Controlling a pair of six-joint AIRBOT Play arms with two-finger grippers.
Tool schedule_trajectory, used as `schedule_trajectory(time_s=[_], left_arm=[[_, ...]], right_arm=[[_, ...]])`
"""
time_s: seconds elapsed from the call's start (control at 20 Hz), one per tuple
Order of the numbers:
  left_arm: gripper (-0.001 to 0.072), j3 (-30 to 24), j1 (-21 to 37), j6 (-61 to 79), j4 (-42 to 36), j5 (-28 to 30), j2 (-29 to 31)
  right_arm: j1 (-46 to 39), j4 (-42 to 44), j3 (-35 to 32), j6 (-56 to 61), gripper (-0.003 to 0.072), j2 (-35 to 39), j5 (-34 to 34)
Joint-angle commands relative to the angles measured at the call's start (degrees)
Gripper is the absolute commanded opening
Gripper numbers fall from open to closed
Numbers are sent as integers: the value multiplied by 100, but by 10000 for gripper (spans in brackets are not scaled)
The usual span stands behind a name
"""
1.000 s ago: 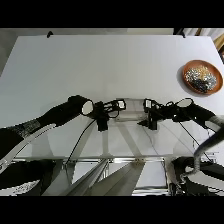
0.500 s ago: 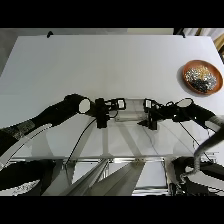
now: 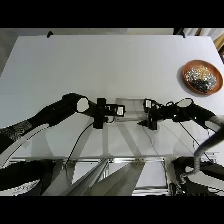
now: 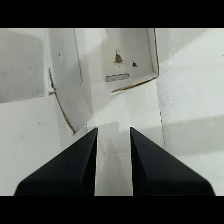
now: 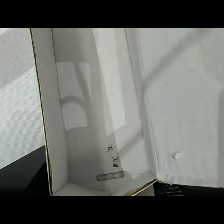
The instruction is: Fold the box and place the chain.
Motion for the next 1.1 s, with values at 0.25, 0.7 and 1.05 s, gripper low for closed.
schedule_trajectory(time_s=[0.25, 0.7, 1.05], left_arm=[[233, -2, 339, 378, 133, -313, 7], [233, -2, 260, 935, -603, 35, -146], [211, -2, 127, 977, -632, 48, -245]], right_arm=[[2, 0, 2, 0, 402, 4, 2], [2, 0, 2, 0, 402, 4, 0], [2, 0, 2, 0, 402, 4, 2]])
